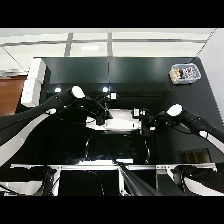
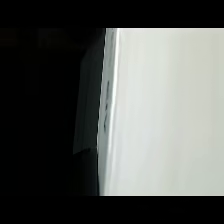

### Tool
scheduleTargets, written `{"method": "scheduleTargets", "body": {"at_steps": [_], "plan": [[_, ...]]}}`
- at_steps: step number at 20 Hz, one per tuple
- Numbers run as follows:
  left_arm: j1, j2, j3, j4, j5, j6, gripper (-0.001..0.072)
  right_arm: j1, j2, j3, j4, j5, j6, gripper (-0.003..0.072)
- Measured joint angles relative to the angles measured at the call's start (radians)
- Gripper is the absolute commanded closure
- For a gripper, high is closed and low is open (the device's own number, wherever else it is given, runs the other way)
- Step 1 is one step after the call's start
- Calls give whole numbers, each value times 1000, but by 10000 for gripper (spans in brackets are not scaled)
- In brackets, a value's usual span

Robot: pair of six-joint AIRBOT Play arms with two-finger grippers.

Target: Fold the box and place the chain.

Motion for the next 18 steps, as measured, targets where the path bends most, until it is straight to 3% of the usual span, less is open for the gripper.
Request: {"method": "scheduleTargets", "body": {"at_steps": [18], "plan": [[0, 0, 0, 0, 0, -2, 684, -21, -21, 0, 11, -4, -14, 18]]}}
